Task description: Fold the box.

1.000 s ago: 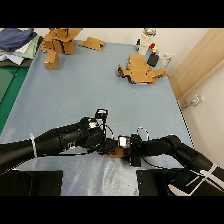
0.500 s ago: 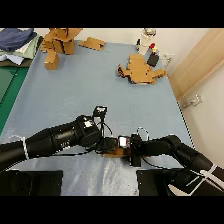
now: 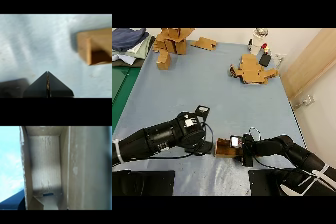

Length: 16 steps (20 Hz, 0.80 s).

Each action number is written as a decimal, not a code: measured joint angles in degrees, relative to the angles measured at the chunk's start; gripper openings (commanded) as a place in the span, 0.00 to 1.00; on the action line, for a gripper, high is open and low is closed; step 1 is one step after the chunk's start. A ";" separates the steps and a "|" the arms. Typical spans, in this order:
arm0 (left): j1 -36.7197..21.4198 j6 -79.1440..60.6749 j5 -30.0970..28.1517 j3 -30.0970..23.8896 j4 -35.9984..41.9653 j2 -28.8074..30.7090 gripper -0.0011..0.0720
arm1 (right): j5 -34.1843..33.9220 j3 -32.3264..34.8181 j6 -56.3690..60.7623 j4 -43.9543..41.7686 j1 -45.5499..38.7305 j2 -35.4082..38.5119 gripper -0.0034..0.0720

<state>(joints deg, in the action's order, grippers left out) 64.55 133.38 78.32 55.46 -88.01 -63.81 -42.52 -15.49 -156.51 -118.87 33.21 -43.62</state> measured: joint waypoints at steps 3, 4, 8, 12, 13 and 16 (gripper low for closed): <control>-1.84 -10.56 3.02 -5.42 3.43 2.49 0.03 | -0.02 0.00 0.00 0.00 0.00 0.00 0.70; -3.54 -17.70 2.27 -8.11 7.37 3.34 0.03 | -0.02 0.00 0.00 0.00 0.00 0.00 0.70; -13.79 -54.97 -3.45 -15.63 27.12 4.48 0.04 | -0.02 0.00 0.00 0.00 0.00 0.00 0.70; -20.94 -83.38 -15.21 -18.01 32.13 3.74 0.97 | -0.02 0.00 0.00 0.00 0.00 0.00 0.70; -21.73 -87.95 -19.02 -18.32 31.91 3.52 0.97 | -0.02 0.00 0.00 0.00 0.00 0.00 0.70; -23.06 -100.80 -30.32 -19.61 33.31 2.93 0.97 | -0.02 0.00 0.00 0.00 0.00 0.00 0.70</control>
<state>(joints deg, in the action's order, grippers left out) 41.50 32.58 48.01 35.86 -54.70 -60.88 -42.54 -15.49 -156.51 -118.87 33.21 -43.62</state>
